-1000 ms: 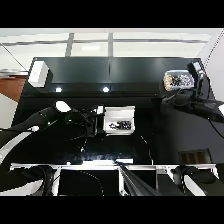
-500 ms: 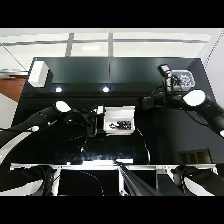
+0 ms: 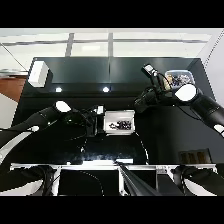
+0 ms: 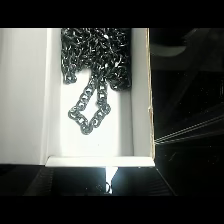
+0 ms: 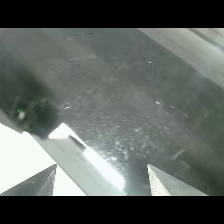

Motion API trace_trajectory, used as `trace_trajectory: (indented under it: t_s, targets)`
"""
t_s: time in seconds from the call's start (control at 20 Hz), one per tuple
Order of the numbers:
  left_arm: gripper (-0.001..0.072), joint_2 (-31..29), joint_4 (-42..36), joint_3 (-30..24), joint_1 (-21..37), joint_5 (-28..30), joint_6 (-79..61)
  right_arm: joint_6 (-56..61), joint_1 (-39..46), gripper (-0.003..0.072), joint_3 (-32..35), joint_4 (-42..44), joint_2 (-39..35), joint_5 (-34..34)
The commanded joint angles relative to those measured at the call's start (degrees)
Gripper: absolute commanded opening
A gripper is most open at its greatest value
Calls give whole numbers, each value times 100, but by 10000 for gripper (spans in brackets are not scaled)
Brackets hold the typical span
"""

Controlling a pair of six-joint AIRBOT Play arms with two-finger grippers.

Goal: Fold the box and place the chain.

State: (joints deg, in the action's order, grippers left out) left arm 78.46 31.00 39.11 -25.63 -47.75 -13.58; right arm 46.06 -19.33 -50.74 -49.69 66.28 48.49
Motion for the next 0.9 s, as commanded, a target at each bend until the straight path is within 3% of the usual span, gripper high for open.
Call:
trace_trajectory:
  t_s: [0.0, 0.25, 0.85]
  targets:
    - [457, 4, 0, 2, -4, -2, -4, -522, -26, 709, -177, -42, 9, 503]
    - [457, 4, 2, 2, -4, -2, -4, -520, -229, 709, -173, -632, 11, 1228]
    - [457, 4, 2, 2, -4, -2, -4, -1073, -420, 710, 4, -739, 11, 1353]
